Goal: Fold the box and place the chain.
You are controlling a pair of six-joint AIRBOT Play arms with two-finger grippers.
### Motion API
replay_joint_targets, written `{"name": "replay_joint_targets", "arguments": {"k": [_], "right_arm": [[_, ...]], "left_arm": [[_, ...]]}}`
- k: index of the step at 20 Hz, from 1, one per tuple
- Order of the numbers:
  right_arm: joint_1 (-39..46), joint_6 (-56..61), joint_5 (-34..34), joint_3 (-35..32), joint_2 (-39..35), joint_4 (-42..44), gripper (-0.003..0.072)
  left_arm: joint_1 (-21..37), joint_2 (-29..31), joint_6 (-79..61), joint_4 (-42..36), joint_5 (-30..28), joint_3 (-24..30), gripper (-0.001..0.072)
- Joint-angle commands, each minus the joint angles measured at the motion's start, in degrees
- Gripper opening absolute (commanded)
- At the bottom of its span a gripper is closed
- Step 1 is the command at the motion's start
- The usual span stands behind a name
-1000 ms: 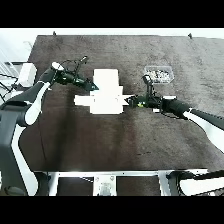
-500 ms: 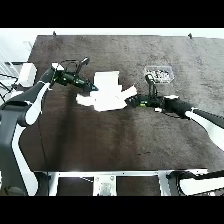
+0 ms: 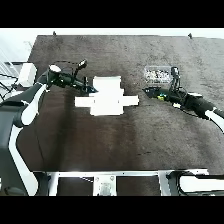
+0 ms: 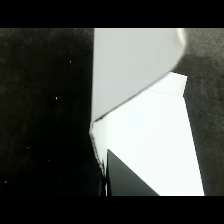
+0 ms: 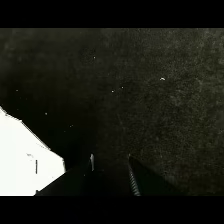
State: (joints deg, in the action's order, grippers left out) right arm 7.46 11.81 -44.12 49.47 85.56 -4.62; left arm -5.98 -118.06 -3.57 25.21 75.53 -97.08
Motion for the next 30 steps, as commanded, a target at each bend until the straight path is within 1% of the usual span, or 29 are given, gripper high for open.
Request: {"name": "replay_joint_targets", "arguments": {"k": [1,3,5,6,7,8,11,13,17,19,21,23,26,27,28,29,30], "right_arm": [[1.5,0.1,-1.6,0.0,-0.4,0.2,0.0274],[1.5,0.1,-1.6,0.0,-0.4,0.2,0.0274],[1.5,0.1,-1.6,0.0,-0.4,0.2,0.0274],[1.6,0.1,-1.6,0.0,-0.4,0.2,0.0282],[1.5,0.1,-1.6,0.0,-0.4,0.2,0.0328],[1.5,0.2,-1.6,0.0,-0.4,0.2,0.0340],[1.5,0.1,-1.6,0.0,-0.4,0.2,0.0341],[1.5,0.1,-1.6,0.0,-0.4,0.2,0.0363],[1.5,0.0,-1.6,0.0,-0.4,0.1,0.0367],[1.5,-0.8,-1.6,0.0,-0.4,0.1,0.0428],[1.5,-4.2,-2.2,0.0,-0.7,0.1,0.0428],[1.3,-7.5,-4.5,-0.2,-2.5,0.1,0.0428],[-0.4,-12.4,-4.5,-2.7,-8.4,-1.8,0.0429],[-1.4,-13.7,-4.5,-3.7,-10.5,-4.3,0.0460],[-2.8,-15.3,-4.4,-4.6,-12.1,-6.6,0.0549],[-4.5,-17.2,-4.4,-5.4,-13.2,-8.7,0.0599],[-6.7,-19.5,-4.4,-5.8,-13.6,-12.1,0.0616]], "left_arm": [[0.0,1.7,-10.5,-3.6,-6.0,7.2,0.0013],[-0.5,1.7,-14.5,-3.6,-6.2,8.8,0.0014],[-0.9,1.7,-18.2,-3.9,-6.9,8.8,0.0016],[-1.1,1.7,-19.5,-3.8,-7.2,8.8,0.0017],[-1.3,1.6,-20.8,-3.8,-7.1,8.8,0.0017],[-1.4,1.6,-21.7,-3.8,-7.2,8.8,0.0016],[-1.4,1.6,-24.2,-3.7,-7.6,8.8,0.0016],[-1.4,1.6,-24.8,-3.7,-7.6,8.8,0.0016],[-1.4,1.2,-25.0,-3.8,-9.1,8.8,0.0016],[-1.4,0.4,-25.0,-3.8,-9.0,8.8,0.0018],[-1.4,0.5,-25.0,-4.0,-8.9,8.7,0.0019],[-1.4,0.5,-25.0,-4.7,-9.2,8.7,0.0019],[-1.4,0.5,-25.0,-4.7,-9.7,8.7,0.0019],[-1.4,0.5,-25.0,-4.7,-10.0,8.7,0.0019],[-1.4,0.5,-25.0,-4.7,-10.1,8.7,0.0019],[-1.4,0.5,-25.0,-4.7,-10.1,8.7,0.0019],[-1.4,0.5,-25.0,-4.7,-10.1,8.7,0.0019]]}}
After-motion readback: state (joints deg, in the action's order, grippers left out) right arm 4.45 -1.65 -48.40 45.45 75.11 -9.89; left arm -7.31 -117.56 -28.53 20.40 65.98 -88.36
